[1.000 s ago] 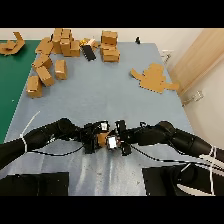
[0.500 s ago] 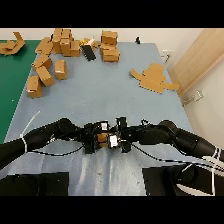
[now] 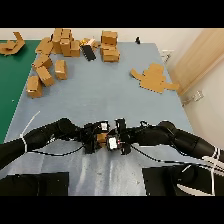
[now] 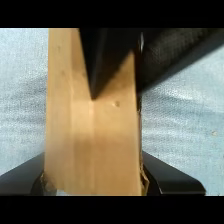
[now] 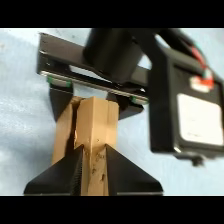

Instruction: Fold the box.

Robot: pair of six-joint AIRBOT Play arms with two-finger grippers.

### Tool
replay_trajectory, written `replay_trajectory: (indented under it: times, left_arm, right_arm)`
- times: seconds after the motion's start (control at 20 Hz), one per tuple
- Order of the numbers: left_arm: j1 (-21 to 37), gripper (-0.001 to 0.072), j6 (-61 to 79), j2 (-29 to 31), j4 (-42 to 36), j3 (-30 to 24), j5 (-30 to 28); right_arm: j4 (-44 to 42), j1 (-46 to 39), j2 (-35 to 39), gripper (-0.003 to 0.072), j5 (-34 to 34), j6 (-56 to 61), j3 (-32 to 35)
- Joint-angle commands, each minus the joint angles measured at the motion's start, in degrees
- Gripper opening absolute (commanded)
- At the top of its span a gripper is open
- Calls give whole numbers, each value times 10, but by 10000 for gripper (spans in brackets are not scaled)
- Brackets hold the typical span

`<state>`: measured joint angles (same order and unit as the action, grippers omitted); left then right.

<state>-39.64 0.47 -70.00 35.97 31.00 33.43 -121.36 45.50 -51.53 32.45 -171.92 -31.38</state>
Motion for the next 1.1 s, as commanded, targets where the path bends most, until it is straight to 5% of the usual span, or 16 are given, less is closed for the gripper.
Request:
replay_trajectory:
  times: [0.0, 0.65, 0.75, 0.95, 1.05]
  left_arm:
    - [0, 500, 0, 0, 0, 0, 0]
    - [0, 501, 0, 0, 0, 0, 0]
    - [0, 501, 0, 0, 0, 0, 0]
    - [0, 500, 0, 0, 0, 0, 0]
    - [0, 501, 0, 0, 0, 0, 0]
  right_arm:
    - [-10, 7, -11, 204, -3, 4, 0]
    - [-26, 7, -12, 216, 18, 38, 0]
    - [-25, 7, -11, 379, 18, 38, 0]
    - [-4, 5, 23, 388, 19, 64, 0]
    - [33, -5, 60, 388, 31, 188, 0]
